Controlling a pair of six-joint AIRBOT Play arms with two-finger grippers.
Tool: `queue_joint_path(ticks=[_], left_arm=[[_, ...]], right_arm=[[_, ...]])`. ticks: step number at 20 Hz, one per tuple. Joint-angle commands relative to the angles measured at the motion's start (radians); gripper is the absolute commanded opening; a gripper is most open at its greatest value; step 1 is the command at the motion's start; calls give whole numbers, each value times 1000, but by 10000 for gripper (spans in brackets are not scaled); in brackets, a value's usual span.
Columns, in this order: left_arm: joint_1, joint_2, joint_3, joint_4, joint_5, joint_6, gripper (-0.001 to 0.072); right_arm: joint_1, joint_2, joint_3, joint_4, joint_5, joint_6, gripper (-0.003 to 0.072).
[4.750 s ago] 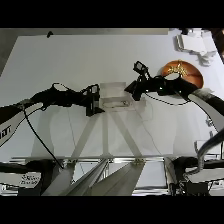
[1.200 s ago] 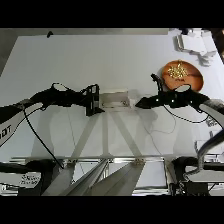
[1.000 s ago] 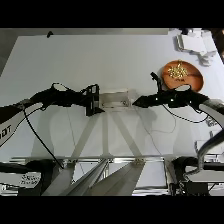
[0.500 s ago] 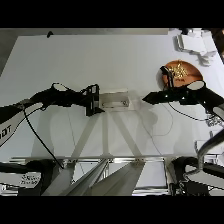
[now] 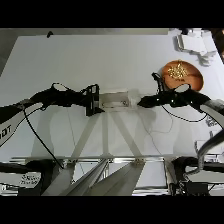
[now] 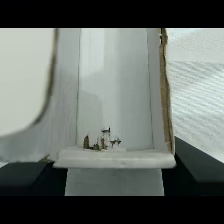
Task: Fold the box and place the chain.
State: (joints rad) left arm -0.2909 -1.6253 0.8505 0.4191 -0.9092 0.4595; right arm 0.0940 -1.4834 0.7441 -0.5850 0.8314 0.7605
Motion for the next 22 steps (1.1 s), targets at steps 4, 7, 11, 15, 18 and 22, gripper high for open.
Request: queue_joint_path(ticks=[4,7,11,15,18,22], left_arm=[[0,1,0,0,0,0,159],[0,1,0,0,0,0,159],[0,1,0,0,0,0,159],[0,1,0,0,0,0,159],[0,1,0,0,0,0,159],[0,1,0,0,0,0,159]], right_arm=[[12,-2,-1,-8,-24,18,4],[11,74,-1,-95,-39,22,4],[-18,118,-1,-191,-20,106,5],[19,85,-1,-166,-22,106,2],[56,59,-1,-90,-45,103,2],[79,14,-1,-87,-57,108,2]])
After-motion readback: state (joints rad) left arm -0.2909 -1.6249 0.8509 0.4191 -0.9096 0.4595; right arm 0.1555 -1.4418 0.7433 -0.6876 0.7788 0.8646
